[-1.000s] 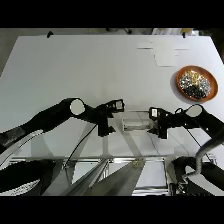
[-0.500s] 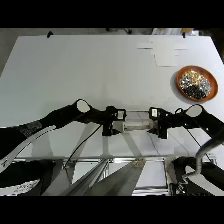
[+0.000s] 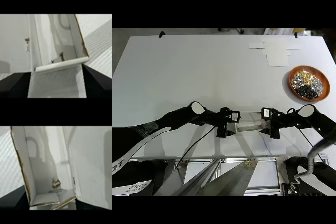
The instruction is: Fold the box and place the chain.
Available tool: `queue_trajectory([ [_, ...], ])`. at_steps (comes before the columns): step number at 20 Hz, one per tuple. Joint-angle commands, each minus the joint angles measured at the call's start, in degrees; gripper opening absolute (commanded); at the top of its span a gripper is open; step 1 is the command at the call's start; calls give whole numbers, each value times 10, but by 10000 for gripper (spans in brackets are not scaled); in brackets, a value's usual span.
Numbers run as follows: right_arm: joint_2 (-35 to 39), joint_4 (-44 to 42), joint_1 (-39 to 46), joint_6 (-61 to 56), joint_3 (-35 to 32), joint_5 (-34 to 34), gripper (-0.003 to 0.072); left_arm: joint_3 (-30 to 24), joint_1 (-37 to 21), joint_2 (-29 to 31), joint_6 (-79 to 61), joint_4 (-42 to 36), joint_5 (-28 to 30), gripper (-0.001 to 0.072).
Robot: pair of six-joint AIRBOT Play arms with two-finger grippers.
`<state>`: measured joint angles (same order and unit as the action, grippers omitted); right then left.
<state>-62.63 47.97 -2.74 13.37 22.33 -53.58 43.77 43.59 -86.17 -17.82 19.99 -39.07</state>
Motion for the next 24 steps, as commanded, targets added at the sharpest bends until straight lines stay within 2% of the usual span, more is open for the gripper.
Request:
queue_trajectory([
  [1,0,0,0,2,0,0,340,0,8,-12,-2,-6,13,704],
  [17,0,0,0,2,0,0,340,0,18,-30,-2,-28,37,697],
  [18,0,0,0,2,0,0,340,0,22,-31,-2,-29,43,676],
  [19,0,0,0,2,0,0,340,0,26,-31,-2,-29,49,600],
  [20,0,0,0,2,0,0,340,0,31,-31,-2,-29,57,556],
  [22,0,0,0,2,0,0,340,0,44,-33,-2,-44,78,554],
  [23,0,0,0,2,0,0,340,0,51,-34,1,-49,88,455],
  [24,0,0,0,2,0,0,340,0,56,-34,3,-49,89,319],
])
